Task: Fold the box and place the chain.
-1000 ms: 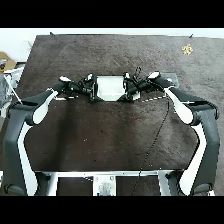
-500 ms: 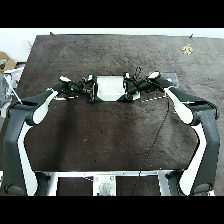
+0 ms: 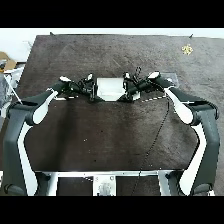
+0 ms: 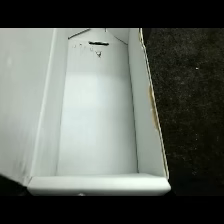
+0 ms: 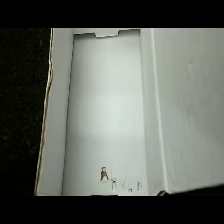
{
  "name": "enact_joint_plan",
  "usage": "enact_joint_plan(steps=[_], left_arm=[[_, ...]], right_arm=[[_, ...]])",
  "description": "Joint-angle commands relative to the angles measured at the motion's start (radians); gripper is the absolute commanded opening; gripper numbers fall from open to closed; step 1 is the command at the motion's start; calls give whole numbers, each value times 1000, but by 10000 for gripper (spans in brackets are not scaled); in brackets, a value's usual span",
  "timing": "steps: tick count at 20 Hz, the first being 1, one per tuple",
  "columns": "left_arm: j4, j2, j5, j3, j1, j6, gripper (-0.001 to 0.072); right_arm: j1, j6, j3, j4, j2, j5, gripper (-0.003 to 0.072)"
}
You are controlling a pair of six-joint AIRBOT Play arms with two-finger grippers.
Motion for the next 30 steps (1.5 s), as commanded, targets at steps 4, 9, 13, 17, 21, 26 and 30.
enact_joint_plan(steps=[4,9,13,17,21,26,30], left_arm=[[29,0,9,0,0,-14,274],[25,0,9,0,0,-14,274],[25,0,9,0,0,-14,274],[25,0,9,0,0,-14,274],[25,0,9,0,0,-13,274],[25,0,9,0,0,-14,274],[25,0,8,0,0,-14,274]], right_arm=[[0,-2,0,0,-1,0,318],[0,-2,0,0,-1,0,318],[0,-2,0,0,-1,0,318],[0,-2,0,0,-1,0,318],[0,-2,0,0,-1,0,318],[0,-2,0,0,-1,1,318],[-1,-2,0,6,1,14,460]])
